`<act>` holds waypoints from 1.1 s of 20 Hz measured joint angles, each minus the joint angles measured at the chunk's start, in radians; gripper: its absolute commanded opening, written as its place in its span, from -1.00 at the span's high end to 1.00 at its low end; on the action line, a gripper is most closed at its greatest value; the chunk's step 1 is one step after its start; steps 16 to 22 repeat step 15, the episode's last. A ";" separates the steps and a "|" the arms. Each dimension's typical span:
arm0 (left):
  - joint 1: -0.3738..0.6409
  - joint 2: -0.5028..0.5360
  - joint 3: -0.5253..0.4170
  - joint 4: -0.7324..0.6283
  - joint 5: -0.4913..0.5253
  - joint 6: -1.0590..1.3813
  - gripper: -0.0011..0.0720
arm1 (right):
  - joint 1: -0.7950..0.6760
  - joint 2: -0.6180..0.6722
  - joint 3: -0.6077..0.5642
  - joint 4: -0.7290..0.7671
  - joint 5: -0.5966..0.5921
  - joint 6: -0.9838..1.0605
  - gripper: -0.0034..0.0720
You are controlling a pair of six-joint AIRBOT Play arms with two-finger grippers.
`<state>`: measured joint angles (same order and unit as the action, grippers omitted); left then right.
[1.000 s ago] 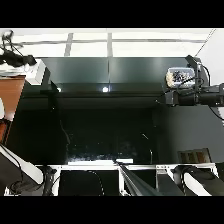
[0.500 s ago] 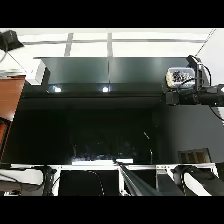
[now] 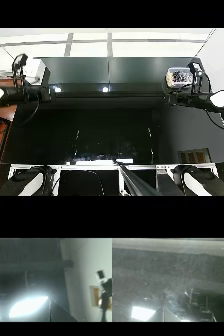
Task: Fold the box and place the chain.
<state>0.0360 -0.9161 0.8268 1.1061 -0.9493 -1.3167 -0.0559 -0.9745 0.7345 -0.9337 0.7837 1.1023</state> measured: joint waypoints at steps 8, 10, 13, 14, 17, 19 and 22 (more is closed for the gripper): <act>-0.018 0.102 -0.114 0.020 0.047 0.000 0.90 | 0.000 0.000 -0.013 -0.018 -0.025 0.000 0.88; -0.018 0.106 -0.118 0.019 0.048 0.000 0.90 | 0.000 0.000 -0.014 -0.019 -0.026 0.000 0.88; -0.018 0.109 -0.122 0.019 0.049 0.000 0.90 | 0.000 0.000 -0.014 -0.020 -0.026 0.000 0.88; -0.018 0.109 -0.122 0.018 0.050 0.000 0.90 | 0.000 0.000 -0.014 -0.020 -0.026 0.000 0.88; -0.018 0.109 -0.122 0.018 0.050 0.000 0.90 | 0.000 0.000 -0.014 -0.020 -0.026 0.000 0.88; -0.018 0.109 -0.122 0.018 0.050 0.000 0.90 | 0.000 0.000 -0.014 -0.020 -0.026 0.000 0.88; -0.018 0.109 -0.122 0.018 0.050 0.000 0.90 | 0.000 0.000 -0.014 -0.020 -0.026 0.000 0.88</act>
